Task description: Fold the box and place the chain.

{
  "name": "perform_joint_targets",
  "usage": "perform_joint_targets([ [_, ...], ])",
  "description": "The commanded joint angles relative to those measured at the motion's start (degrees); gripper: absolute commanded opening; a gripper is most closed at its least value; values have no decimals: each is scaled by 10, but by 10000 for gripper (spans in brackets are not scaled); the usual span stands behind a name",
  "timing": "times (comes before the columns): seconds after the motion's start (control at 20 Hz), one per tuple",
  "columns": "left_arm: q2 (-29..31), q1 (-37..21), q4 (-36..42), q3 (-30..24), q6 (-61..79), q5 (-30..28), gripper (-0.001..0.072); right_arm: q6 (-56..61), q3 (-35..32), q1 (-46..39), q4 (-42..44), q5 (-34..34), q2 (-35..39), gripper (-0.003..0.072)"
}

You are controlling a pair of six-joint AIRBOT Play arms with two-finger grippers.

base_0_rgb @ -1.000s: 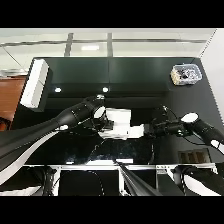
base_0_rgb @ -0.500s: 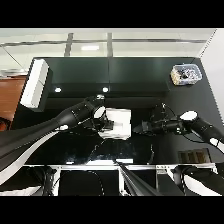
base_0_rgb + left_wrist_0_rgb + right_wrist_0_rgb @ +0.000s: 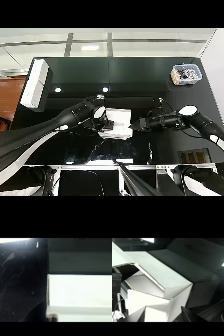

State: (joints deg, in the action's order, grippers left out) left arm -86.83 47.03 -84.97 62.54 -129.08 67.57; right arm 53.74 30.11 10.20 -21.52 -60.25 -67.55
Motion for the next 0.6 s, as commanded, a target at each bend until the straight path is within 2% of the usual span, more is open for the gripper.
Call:
perform_joint_targets([
  [0.0, 0, 0, 0, 0, 0, 0, 28, 33, 8, 30, -2, 21, 0, 467],
  [0.15, 0, 0, 0, 0, 0, 0, 27, 56, 10, 41, -15, 30, 0, 467],
  [0.2, 0, 0, 0, 0, 0, 0, 28, 74, 14, 46, -29, 31, 0, 467],
  [0.25, 0, 0, 0, 0, 0, 0, 28, 89, 18, 51, -44, 31, 0, 417],
  [0.55, 0, 0, 0, 0, 0, -1, 27, 199, 75, 113, -158, 62, 0, 410],
])
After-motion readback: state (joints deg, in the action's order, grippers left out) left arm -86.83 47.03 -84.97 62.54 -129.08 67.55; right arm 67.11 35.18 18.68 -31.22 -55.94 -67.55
